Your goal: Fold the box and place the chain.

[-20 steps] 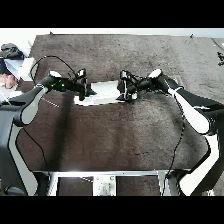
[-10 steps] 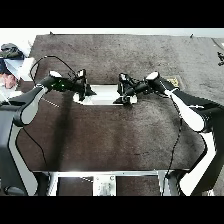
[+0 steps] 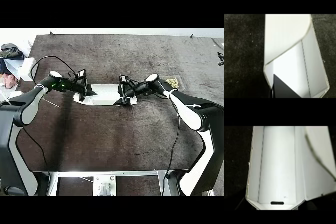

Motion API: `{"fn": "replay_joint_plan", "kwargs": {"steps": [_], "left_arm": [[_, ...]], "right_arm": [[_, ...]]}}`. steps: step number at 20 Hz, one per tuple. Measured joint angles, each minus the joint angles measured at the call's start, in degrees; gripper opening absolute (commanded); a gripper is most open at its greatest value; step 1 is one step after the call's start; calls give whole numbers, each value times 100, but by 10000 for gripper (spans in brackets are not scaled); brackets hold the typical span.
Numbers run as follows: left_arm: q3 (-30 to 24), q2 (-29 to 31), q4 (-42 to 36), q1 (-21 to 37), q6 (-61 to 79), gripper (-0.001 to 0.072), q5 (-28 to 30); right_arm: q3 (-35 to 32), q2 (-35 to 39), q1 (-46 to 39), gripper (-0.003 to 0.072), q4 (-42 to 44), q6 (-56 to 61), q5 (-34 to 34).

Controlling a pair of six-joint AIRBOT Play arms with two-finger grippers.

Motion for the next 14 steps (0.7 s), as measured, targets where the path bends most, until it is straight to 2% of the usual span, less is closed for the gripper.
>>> {"fn": "replay_joint_plan", "kwargs": {"steps": [9, 14], "left_arm": [[0, 0, 0, 2, -2, 13, 2], [0, 0, 0, 2, -4, 12, 2]], "right_arm": [[20, -57, 22, 596, 52, 2, 37], [428, -363, 26, 596, 81, 240, 348]]}}
